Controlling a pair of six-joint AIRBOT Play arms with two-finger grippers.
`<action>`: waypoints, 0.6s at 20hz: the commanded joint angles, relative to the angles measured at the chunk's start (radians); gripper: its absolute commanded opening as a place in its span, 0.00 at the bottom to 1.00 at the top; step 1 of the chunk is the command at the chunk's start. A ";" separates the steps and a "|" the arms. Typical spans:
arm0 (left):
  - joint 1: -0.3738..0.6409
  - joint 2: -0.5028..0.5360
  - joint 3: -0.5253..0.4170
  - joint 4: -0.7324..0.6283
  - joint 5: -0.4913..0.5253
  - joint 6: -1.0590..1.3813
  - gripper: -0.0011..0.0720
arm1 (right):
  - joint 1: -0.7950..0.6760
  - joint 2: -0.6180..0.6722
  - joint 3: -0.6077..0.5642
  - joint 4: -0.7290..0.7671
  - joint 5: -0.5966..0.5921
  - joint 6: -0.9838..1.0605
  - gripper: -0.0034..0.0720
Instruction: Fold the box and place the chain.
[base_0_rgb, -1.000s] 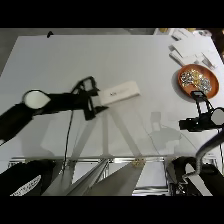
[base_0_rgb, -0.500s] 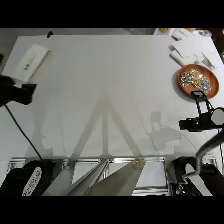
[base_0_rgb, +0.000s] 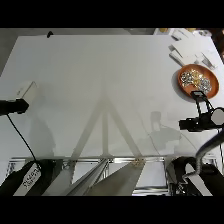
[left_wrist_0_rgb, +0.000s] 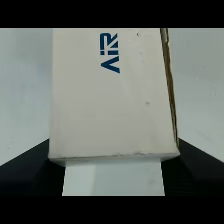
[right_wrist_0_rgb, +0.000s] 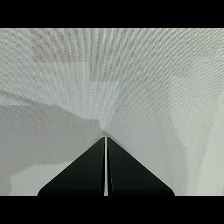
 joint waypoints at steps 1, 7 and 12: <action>0.013 -0.150 -0.002 -0.064 -0.017 0.046 0.42 | -0.001 0.001 0.000 0.000 0.000 0.000 0.06; 0.013 -0.263 -0.002 -0.061 -0.001 0.040 0.73 | -0.001 0.001 0.000 0.000 0.000 0.000 0.06; 0.013 -0.284 -0.002 -0.056 -0.007 0.040 0.95 | -0.001 0.001 0.000 0.000 0.000 0.000 0.06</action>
